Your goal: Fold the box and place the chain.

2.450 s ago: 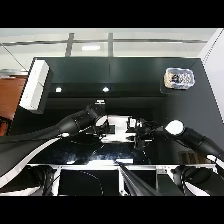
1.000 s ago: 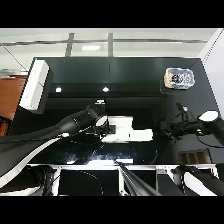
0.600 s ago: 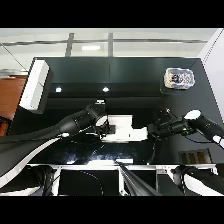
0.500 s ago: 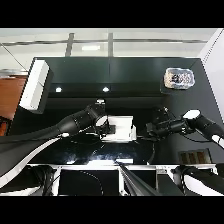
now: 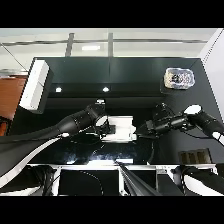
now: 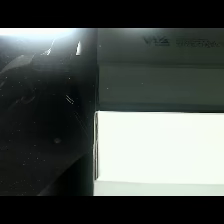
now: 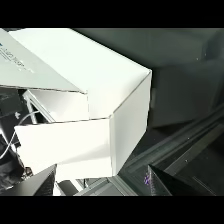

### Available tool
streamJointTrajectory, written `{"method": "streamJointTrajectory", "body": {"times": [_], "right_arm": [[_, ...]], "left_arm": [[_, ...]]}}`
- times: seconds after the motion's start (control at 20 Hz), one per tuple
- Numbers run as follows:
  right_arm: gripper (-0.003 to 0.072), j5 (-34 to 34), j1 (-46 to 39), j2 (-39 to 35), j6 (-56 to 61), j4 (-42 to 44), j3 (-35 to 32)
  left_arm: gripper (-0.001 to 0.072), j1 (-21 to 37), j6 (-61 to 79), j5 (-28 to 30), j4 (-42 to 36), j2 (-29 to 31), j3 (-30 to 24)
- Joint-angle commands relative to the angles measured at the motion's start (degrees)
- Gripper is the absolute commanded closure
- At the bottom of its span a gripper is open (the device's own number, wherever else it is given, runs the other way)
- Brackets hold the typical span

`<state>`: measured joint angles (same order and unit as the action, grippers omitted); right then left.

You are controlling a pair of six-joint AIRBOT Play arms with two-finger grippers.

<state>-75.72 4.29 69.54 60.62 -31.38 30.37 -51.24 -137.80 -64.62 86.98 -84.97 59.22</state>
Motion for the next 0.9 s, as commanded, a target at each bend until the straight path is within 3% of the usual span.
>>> {"method": "streamJointTrajectory", "body": {"times": [0.0, 0.15, 0.45, 0.85], "right_arm": [[0.0097, 4.2, 4.33, 0.02, 1.53, 0.15, 0.35], [0.0159, 11.96, 10.54, 0.02, 5.05, -0.48, 0.37], [0.016, 19.89, 18.03, 0.02, 10.45, -1.81, 1.49], [0.016, 20.52, 26.29, 0.02, 32.65, -24.61, 10.91]], "left_arm": [[0.0676, 0.0, 0.02, 0.02, 0.02, -0.02, 0.04], [0.0676, 0.0, 0.02, 0.02, 0.02, -0.02, 0.04], [0.0676, 0.0, 0.02, 0.02, 0.0, -0.02, 0.04], [0.0676, 0.0, 0.02, 0.02, -0.02, -0.02, 0.04]]}}
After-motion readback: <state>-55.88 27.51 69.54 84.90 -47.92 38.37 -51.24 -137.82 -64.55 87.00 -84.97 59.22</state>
